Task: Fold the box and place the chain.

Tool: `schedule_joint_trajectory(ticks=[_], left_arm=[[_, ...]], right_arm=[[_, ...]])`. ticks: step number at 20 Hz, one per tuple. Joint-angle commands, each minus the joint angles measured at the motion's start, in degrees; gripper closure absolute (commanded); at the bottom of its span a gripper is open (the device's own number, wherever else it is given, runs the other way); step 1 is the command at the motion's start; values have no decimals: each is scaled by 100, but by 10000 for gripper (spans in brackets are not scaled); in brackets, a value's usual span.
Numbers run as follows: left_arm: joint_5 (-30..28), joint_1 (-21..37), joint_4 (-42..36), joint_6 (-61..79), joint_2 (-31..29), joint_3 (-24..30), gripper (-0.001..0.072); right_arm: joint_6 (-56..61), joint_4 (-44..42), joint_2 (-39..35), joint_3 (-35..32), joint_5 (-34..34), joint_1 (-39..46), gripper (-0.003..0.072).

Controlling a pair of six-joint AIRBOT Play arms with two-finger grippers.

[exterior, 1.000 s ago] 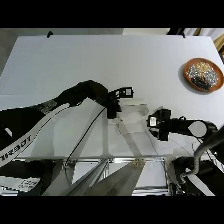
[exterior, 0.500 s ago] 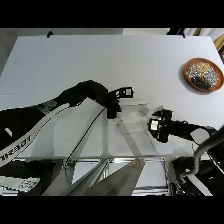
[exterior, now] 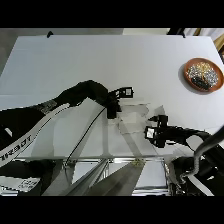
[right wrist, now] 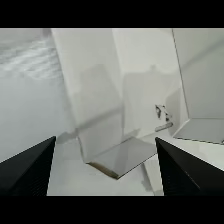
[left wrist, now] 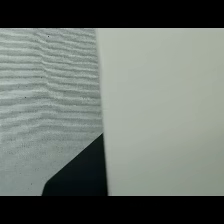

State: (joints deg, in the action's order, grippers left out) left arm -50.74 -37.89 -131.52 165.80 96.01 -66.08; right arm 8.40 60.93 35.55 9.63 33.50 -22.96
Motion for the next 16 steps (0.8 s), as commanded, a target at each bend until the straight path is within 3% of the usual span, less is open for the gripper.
schedule_joint_trajectory(ticks=[1, 13, 16], left_arm=[[0, -4, 2, 0, -2, 2, 698], [-2, -4, 2, 0, 0, 2, 698], [-2, -4, 2, 2, -2, 2, 698]], right_arm=[[11, -153, 426, -22, -662, -59, -6], [-518, -435, 824, 588, -417, 522, -6], [-1270, -920, 1040, 688, -369, 525, -6]])
